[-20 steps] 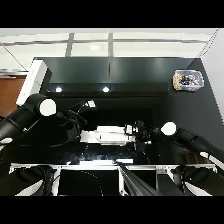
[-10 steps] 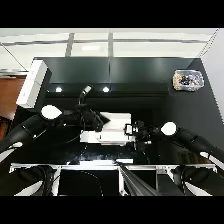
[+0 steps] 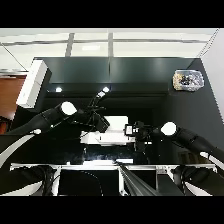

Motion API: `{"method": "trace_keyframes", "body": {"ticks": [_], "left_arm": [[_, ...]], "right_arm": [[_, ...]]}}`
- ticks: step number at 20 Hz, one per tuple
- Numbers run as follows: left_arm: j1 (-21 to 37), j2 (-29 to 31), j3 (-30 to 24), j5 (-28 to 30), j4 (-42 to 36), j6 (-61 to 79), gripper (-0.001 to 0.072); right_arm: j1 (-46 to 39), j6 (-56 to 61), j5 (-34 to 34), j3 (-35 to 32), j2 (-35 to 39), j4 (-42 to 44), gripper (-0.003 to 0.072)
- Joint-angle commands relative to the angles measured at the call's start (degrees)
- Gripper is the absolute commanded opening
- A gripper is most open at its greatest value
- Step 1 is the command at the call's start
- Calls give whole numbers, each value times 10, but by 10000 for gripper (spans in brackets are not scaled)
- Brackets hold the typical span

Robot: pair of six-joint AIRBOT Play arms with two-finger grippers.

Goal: Fold the box and place the chain.

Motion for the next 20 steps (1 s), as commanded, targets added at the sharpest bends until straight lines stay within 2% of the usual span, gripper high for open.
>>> {"method": "trace_keyframes", "body": {"ticks": [1,4,7,9,10,11,12,13,14,15,16,18,20], "left_arm": [[3,-4,24,-19,58,-15,27],[22,55,36,-47,105,-27,27],[54,166,15,-57,167,-45,28],[88,246,-40,-56,150,-44,31],[98,279,-80,-71,99,3,31],[97,301,-113,-110,69,105,31],[92,312,-138,-151,71,210,33],[87,316,-157,-174,94,283,76],[82,313,-168,-167,124,288,285],[79,306,-178,-136,148,288,597],[79,298,-183,-97,156,287,706],[77,272,-181,-45,158,288,697],[63,237,-175,-25,157,288,692]], "right_arm": [[0,1,-3,0,0,1,430],[0,1,-3,0,0,1,430],[0,1,-3,0,0,1,430],[0,1,-3,0,0,1,430],[0,1,-3,0,0,1,430],[0,1,-3,0,0,1,430],[0,1,-3,0,0,1,430],[0,1,-3,0,0,1,430],[0,1,-2,0,0,1,430],[0,1,-2,0,0,1,430],[0,1,0,0,0,1,430],[0,1,0,0,0,1,430],[0,1,0,0,0,1,430]]}}
